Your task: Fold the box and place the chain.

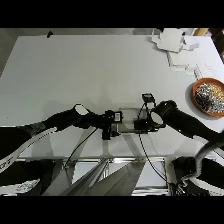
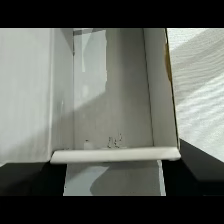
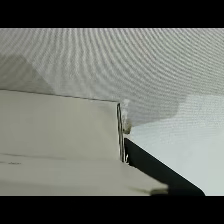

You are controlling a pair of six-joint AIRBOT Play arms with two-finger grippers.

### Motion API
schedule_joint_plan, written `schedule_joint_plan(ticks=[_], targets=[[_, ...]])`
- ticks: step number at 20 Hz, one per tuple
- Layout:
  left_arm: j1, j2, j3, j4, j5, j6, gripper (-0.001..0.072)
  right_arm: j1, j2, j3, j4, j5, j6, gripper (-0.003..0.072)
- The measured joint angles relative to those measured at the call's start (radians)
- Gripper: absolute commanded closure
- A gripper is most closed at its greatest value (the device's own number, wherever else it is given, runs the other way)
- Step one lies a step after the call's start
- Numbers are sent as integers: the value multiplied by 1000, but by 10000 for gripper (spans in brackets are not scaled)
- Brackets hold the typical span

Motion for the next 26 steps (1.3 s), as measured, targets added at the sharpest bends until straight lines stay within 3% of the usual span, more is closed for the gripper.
schedule_joint_plan(ticks=[1, 5, 10, 13, 15, 22, 26], targets=[[0, 0, 0, 0, 0, 0, 493, 0, 0, -2, -1, -5, 0, 472], [0, 0, 0, 0, 0, 0, 493, 0, -3, -22, 0, -14, 0, 648], [0, 0, 0, 0, 0, -3, 493, 0, -3, -32, 2, -22, 1, 660], [0, 0, 0, 0, 1, 2, 493, 0, 3, -35, -8, -27, -26, 421], [0, 0, 0, 0, 1, 1, 493, 0, 29, -37, -8, -15, -52, 379], [0, 0, 0, 0, 0, 0, 493, -4, 310, -27, -21, 62, -267, 369], [0, 0, 0, 0, 0, 0, 493, -69, 525, 17, -136, 133, -372, 370]])
